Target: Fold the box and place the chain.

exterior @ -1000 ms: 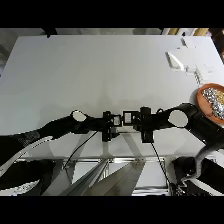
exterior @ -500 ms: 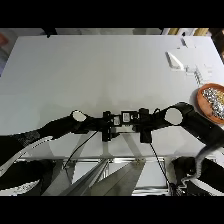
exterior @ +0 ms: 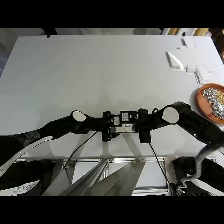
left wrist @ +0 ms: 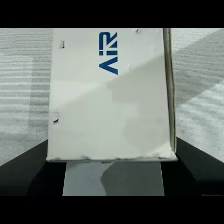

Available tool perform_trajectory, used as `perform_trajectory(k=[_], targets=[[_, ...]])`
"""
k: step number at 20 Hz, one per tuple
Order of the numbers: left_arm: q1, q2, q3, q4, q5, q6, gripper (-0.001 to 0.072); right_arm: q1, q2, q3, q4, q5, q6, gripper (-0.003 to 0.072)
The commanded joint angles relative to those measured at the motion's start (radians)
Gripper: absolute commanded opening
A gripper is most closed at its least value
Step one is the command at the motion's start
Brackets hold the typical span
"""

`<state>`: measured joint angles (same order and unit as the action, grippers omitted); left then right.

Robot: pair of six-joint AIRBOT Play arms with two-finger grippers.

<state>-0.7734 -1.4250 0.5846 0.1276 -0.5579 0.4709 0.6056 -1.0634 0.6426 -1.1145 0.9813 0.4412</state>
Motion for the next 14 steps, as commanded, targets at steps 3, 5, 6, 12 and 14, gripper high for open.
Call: perform_trajectory(k=[3,5,6,12,14], targets=[[0.000,0.001,0.000,0.000,0.000,0.000,0.0314,0.000,0.026,0.005,-0.015,-0.002,0.055,0.0016],[0.000,0.001,0.000,0.000,0.000,0.000,0.0314,0.000,0.075,0.019,-0.024,0.006,0.114,0.0016],[0.000,0.001,0.000,0.000,0.000,0.000,0.0314,0.000,0.105,0.022,-0.050,0.006,0.149,0.0016],[0.000,0.001,0.000,0.000,0.000,0.000,0.0314,-0.184,0.204,0.022,-0.262,0.138,0.432,0.0016],[0.000,0.001,0.000,0.000,0.000,0.000,0.0314,-0.305,0.203,0.021,-0.307,0.162,0.536,0.0016]])
